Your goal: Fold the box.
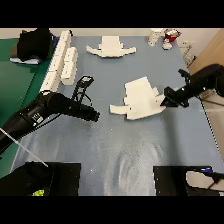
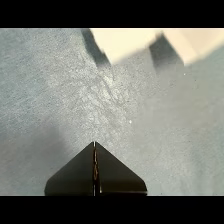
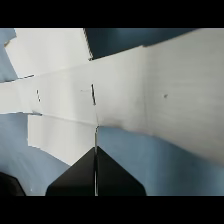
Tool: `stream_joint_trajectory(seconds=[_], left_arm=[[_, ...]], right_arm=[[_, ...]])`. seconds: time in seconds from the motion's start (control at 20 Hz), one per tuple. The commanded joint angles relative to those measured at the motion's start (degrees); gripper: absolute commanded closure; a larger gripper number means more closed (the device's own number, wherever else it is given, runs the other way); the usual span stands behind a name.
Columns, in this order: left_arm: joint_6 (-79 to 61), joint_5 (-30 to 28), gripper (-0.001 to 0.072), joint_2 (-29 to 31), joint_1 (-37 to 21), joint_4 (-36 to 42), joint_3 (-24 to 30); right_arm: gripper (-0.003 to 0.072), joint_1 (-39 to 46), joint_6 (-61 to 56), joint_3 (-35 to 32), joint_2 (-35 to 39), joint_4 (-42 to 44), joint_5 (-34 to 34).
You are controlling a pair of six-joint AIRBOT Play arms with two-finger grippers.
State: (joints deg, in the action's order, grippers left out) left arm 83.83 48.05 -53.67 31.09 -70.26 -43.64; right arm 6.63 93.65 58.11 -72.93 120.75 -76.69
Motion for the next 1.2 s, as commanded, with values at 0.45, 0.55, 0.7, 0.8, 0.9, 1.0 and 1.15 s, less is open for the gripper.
stream_joint_trajectory(seconds=[0.45, 0.55, 0.7, 0.8, 0.9, 1.0, 1.15], left_arm=[[0.0, 0.0, 0.0696, 0.0, 0.0, 0.0, 0.0], [0.0, 0.0, 0.0696, 0.0, 0.0, 0.0, 0.0], [0.0, 0.0, 0.0696, 0.0, 0.0, 0.0, 0.0], [0.0, -0.1, 0.0696, 0.0, 0.0, 0.0, 0.0], [0.0, -0.1, 0.0696, 0.0, 0.0, 0.0, 0.0], [0.0, -0.1, 0.0696, 0.0, 0.0, 0.0, 0.0], [0.0, -0.1, 0.0696, 0.0, 0.0, 0.0, 0.0]], right_arm=[[0.0277, -5.0, -7.9, -30.6, 29.4, 0.7, 7.4], [0.0277, -2.5, -9.4, -26.8, 29.4, -4.9, 7.0], [0.0278, 5.3, -11.4, -20.5, 27.5, -15.7, 6.7], [0.0278, 11.8, -5.9, -19.9, 22.8, -12.8, 6.9], [0.0278, 16.9, 2.6, -19.9, 16.3, -6.4, 7.1], [0.0278, 20.5, 9.8, -19.9, 10.5, -1.0, 7.7], [0.0278, 22.4, 16.6, -19.9, 3.9, 4.3, 7.8]])
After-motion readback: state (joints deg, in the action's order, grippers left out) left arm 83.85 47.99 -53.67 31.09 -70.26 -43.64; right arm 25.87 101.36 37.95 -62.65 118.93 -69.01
